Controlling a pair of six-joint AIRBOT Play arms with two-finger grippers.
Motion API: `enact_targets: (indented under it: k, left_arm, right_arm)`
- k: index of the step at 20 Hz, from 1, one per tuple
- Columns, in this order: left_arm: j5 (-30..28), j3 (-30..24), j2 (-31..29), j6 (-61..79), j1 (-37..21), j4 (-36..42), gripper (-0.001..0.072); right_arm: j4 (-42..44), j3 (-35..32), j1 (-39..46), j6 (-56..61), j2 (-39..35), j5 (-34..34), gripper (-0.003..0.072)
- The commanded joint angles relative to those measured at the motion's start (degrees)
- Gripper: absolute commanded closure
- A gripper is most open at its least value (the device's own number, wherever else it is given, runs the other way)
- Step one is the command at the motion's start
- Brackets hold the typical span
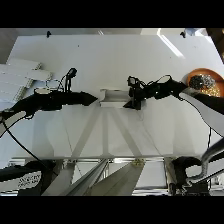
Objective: Fold the box and place the chain.
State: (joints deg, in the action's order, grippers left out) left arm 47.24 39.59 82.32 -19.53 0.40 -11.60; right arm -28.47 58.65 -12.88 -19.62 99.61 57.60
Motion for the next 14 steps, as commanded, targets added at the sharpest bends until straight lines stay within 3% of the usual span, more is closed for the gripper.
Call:
enact_targets:
  k: [1, 2, 5, 6, 7, 14]
  left_arm:
    - [0.17, 0.0, 0.04, 0.22, 0.04, 1.92, 0.0525]
    - [0.2, 0.0, 0.04, 0.22, 0.04, 2.23, 0.0494]
    - [1.03, 0.0, 0.04, 0.24, 0.07, 2.14, 0.049]
    - [1.36, -0.02, 0.04, 0.24, 0.07, 2.05, 0.046]
    - [1.44, -0.02, 0.07, 0.2, 0.07, 2.05, 0.0376]
    - [-1.22, 0.0, 0.11, 0.13, 2.1, 2.14, 0.0375]
  right_arm:
    - [0.0, 0.02, -0.02, 0.02, 0.04, 0.02, 0.0333]
    - [0.0, 0.02, -0.02, 0.02, 0.04, 0.02, 0.0333]
    - [0.0, 0.02, -0.02, 0.02, 0.04, 0.02, 0.0333]
    - [0.0, 0.02, -0.02, 0.02, 0.04, 0.02, 0.0333]
    - [0.0, 0.02, -0.02, 0.02, 0.04, 0.02, 0.0333]
    - [0.0, 0.02, -0.02, 0.02, 0.04, 0.02, 0.0333]
